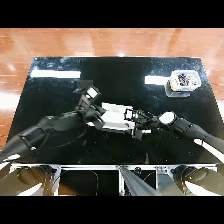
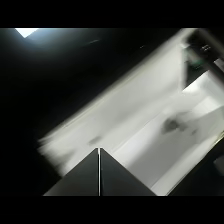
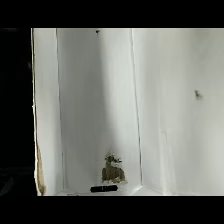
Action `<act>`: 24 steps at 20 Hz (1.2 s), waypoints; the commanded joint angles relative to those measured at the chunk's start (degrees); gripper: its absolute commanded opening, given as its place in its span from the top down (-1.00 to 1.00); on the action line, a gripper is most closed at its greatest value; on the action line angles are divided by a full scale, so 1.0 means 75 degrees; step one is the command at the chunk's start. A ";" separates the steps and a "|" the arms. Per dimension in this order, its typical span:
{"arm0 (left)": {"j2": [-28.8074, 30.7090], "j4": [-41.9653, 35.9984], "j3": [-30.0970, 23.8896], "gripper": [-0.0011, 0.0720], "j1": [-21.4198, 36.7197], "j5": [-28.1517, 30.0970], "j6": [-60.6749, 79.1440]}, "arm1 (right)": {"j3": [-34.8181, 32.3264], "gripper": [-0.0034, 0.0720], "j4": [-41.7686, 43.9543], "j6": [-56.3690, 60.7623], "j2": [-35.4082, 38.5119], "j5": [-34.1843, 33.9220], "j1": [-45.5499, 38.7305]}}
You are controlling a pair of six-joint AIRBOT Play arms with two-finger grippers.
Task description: Fold the box and place the chain.
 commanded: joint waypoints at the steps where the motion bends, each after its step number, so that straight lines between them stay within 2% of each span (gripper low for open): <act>1: 0.0527 0.0664 0.0009 0.91 0.1597 0.2302 0.0064 | -0.0003 -0.74 0.0000 0.0003 -0.0006 0.0006 0.0009; 2: 0.0440 0.0664 0.0009 0.85 0.1979 0.2926 0.0411 | -0.0003 -0.74 0.0003 0.0003 -0.0006 0.0006 0.0009; 3: 0.0277 0.0679 0.0009 -0.03 0.2221 0.3826 0.1329 | -0.0003 -0.74 0.0000 0.0003 -0.0006 0.0006 0.0009; 4: 0.0096 0.0729 0.0009 -0.76 0.2294 0.4462 0.1929 | -0.0003 -0.74 0.0003 0.0003 -0.0006 0.0006 0.0009; 5: -0.0064 0.0833 0.0009 -0.78 0.2264 0.4771 0.2145 | -0.0003 -0.74 0.0003 0.0006 -0.0006 0.0006 0.0009; 8: -0.0259 0.0796 0.0009 -0.78 0.2020 0.4625 0.3649 | -0.0003 -0.74 0.0003 0.0003 -0.0006 0.0006 0.0009; 10: -0.0309 0.0831 0.0009 -0.78 0.1859 0.4167 0.5001 | -0.0003 -0.74 0.0003 0.0003 -0.0006 0.0006 0.0009; 12: -0.0449 0.1215 0.0009 -0.78 0.1658 0.3136 0.5010 | -0.0003 -0.74 0.0003 0.0006 -0.0006 0.0006 0.0009; 15: -0.0629 0.0670 0.0020 -0.77 0.1527 0.2454 0.5010 | -0.0003 -0.74 0.0003 0.0003 -0.0006 0.0003 0.0009; 18: -0.1008 0.0358 0.0160 -0.76 0.1524 0.2614 0.5010 | -0.0003 -0.74 0.0000 0.0006 -0.0006 0.0003 0.0009; 24: -0.1906 0.0332 0.0874 -0.76 0.1396 0.2777 0.5010 | -0.0003 -0.74 0.0000 0.0003 -0.0006 0.0006 0.0009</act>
